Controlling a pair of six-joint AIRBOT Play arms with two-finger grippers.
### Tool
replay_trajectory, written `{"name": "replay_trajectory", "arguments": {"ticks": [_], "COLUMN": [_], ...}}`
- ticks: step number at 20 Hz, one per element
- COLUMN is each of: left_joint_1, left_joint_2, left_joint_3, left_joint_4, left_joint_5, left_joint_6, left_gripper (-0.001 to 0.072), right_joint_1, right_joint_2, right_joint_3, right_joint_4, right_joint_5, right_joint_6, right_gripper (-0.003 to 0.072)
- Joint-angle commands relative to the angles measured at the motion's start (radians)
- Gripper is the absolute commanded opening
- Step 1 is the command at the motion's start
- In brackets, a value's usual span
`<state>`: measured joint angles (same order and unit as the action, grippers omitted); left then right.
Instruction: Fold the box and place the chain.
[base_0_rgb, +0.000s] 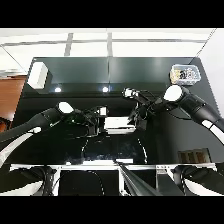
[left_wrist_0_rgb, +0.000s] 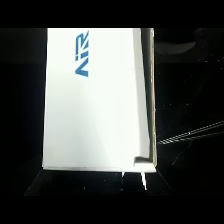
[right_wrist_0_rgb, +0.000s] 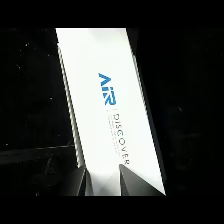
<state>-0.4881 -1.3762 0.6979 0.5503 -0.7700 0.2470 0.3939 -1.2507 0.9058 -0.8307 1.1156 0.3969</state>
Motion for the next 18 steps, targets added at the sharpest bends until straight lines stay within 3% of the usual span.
{"name": "replay_trajectory", "arguments": {"ticks": [1,14,16,18], "left_joint_1": [0.000,0.000,0.000,0.000], "left_joint_2": [-0.001,-0.001,-0.001,-0.001], "left_joint_3": [0.001,0.001,0.001,0.001], "left_joint_4": [0.000,0.000,0.000,0.000], "left_joint_5": [0.000,0.000,0.000,0.000], "left_joint_6": [0.000,0.000,0.000,0.000], "left_gripper": [0.0284,0.0285,0.0285,0.0285], "right_joint_1": [0.001,0.001,0.001,0.001], "right_joint_2": [-0.001,-0.001,-0.001,-0.001], "right_joint_3": [-0.001,-0.002,-0.001,-0.001], "right_joint_4": [0.000,-0.016,-0.016,-0.016], "right_joint_5": [0.008,0.047,0.026,0.017], "right_joint_6": [0.004,0.042,0.052,0.052], "right_gripper": [0.0225,0.0223,0.0128,0.0129]}}
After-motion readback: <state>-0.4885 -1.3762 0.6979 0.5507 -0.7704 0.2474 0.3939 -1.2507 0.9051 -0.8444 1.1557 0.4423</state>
